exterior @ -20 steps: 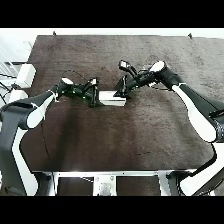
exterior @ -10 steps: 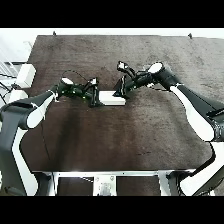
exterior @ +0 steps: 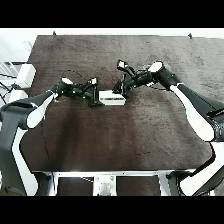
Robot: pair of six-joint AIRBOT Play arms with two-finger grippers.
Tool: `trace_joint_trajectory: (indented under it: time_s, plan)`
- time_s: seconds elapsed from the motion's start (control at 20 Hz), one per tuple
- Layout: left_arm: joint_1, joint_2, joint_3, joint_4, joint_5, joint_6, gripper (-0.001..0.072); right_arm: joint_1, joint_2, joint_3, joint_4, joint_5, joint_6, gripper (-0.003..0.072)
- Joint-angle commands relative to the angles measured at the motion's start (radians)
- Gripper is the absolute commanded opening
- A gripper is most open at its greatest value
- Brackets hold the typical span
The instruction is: Fold the box and place the chain.
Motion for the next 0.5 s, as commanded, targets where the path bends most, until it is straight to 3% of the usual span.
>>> trace_joint_trajectory:
  time_s: [0.0, 0.45]
  plan:
    - [-0.001, 0.001, 0.001, 0.001, -0.003, 0.002, 0.0583, 0.003, 0.000, 0.000, -0.031, 0.018, 0.001, 0.0148]
    - [-0.001, 0.001, 0.001, 0.001, -0.003, 0.002, 0.0583, 0.010, -0.006, -0.002, -0.063, 0.015, 0.008, 0.0147]
